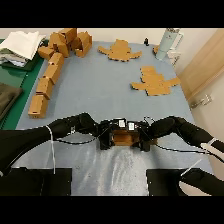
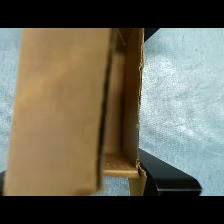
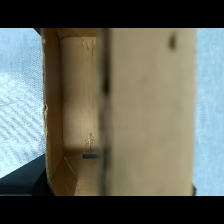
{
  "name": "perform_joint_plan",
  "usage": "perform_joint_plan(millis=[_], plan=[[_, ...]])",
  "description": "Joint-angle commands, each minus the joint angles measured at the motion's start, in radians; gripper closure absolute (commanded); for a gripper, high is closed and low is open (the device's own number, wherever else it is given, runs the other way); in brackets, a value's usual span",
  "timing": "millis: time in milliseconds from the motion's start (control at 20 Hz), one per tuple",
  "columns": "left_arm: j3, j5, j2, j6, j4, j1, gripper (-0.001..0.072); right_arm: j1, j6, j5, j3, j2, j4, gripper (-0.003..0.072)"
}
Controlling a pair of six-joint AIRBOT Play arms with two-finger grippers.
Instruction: Fold the box.
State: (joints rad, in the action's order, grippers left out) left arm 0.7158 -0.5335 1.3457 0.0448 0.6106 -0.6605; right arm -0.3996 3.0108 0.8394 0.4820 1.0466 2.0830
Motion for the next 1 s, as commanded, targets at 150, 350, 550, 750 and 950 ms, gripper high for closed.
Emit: perform_joint_plan(millis=[150,350,550,750,950], plan=[[0.001,0.001,0.001,0.0,-0.001,0.0,0.0274,-0.001,0.0,0.0,0.001,-0.001,0.0,0.0174],[0.001,0.001,0.001,0.0,-0.001,0.0,0.0274,-0.001,0.0,0.0,0.001,-0.001,0.0,0.0174],[0.001,0.0,0.0,0.0,-0.001,0.0,0.0274,0.0,0.0,-0.007,0.001,-0.001,-0.026,0.0174],[0.001,0.001,0.001,0.0,-0.001,0.0,0.0274,0.001,-0.002,-0.007,0.001,-0.001,-0.031,0.0174],[0.001,0.001,0.001,0.0,-0.001,0.0,0.0274,0.001,-0.002,0.03,0.001,-0.001,-0.013,-0.0034]])
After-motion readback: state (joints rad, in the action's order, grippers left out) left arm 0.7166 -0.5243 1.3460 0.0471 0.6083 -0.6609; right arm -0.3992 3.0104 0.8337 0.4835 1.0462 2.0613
